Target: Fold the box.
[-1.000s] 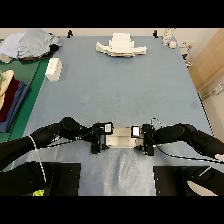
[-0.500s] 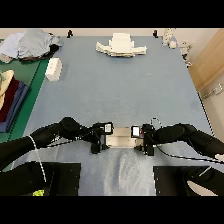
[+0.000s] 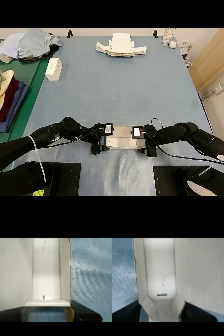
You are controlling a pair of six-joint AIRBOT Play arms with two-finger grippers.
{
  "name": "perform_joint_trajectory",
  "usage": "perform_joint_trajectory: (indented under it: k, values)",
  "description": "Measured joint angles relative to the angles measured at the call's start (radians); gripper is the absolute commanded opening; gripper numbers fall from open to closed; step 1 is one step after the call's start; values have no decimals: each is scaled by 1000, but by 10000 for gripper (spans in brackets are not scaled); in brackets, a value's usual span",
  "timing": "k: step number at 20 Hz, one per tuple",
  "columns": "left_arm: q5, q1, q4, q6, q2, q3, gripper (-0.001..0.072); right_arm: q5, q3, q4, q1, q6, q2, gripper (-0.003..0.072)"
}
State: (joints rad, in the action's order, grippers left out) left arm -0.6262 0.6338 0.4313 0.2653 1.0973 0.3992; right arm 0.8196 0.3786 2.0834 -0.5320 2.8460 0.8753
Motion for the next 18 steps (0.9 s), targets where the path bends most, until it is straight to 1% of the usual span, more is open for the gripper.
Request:
perform_joint_trajectory:
  k: [5, 6, 7, 8, 9, 10, 11, 12, 13, 14, 15, 16, 18]
  values:
    - [3, 0, -1, -1, 0, 0, 508, 242, 100, -245, 2, -333, -129, 710]
    - [3, 0, -1, -1, 0, 0, 508, 291, 118, -277, 2, -413, -155, 688]
    - [3, 0, -1, -1, 0, 0, 508, 340, 135, -297, 2, -519, -180, 622]
    - [3, 0, -1, -1, 0, 0, 508, 383, 147, -302, 2, -632, -199, 497]
    - [4, 0, -1, -1, 0, 0, 508, 417, 154, -288, 2, -763, -214, 413]
    - [4, 0, -1, -1, 0, 0, 508, 435, 156, -248, 2, -873, -222, 387]
    - [4, 0, -1, -2, 0, 0, 508, 435, 151, -176, 2, -969, -224, 368]
    - [4, 0, -1, -2, 0, 0, 508, 409, 140, -93, 0, -1037, -219, 363]
    - [4, 0, -1, -2, 0, 0, 508, 356, 126, 3, -6, -1092, -205, 363]
    - [5, 0, -1, -2, 0, 0, 507, 295, 115, 84, -18, -1131, -185, 339]
    - [5, 0, -1, -2, 0, 0, 508, 223, 110, 156, -32, -1163, -157, 217]
    - [5, 0, -1, -2, 0, 0, 508, 161, 112, 207, -43, -1184, -126, 195]
    - [5, 0, -1, -2, 0, 0, 508, 47, 144, 274, -55, -1217, -53, 195]
